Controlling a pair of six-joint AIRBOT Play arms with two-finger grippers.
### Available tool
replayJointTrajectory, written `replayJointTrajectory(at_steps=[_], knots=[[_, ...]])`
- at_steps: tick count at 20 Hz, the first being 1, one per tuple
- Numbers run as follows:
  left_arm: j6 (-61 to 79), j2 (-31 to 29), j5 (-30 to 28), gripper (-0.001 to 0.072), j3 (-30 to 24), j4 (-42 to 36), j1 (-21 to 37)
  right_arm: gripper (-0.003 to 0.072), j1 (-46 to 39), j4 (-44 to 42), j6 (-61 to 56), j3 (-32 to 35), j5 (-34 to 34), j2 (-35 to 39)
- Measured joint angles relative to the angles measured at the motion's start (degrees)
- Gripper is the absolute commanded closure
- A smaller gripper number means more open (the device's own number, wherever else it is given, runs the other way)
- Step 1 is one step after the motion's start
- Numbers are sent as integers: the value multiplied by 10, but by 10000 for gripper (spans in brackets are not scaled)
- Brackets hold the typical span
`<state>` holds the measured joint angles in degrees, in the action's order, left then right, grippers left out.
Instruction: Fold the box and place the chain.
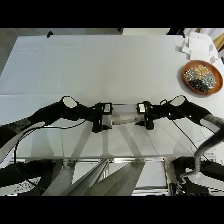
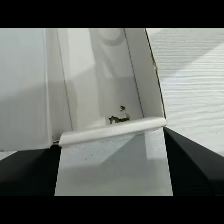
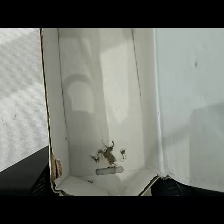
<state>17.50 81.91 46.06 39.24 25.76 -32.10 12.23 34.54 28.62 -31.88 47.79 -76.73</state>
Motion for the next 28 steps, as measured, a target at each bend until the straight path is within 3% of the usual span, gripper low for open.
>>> replayJointTrajectory(at_steps=[17,19,22,23,25,28], knots=[[-70,23,-49,19,-2,-22,-31,275,0,0,-1,0,0,0],[-70,26,-53,122,-2,-24,-34,275,0,0,-1,0,0,0],[-70,29,-59,210,-2,-26,-36,275,0,0,-1,0,0,0],[-70,30,-60,335,-2,-28,-36,275,0,0,-1,0,0,0],[-70,31,-63,460,-2,-28,-37,275,0,0,-1,0,0,0],[-70,31,-66,459,-2,-28,-37,275,0,0,-1,0,0,0]])
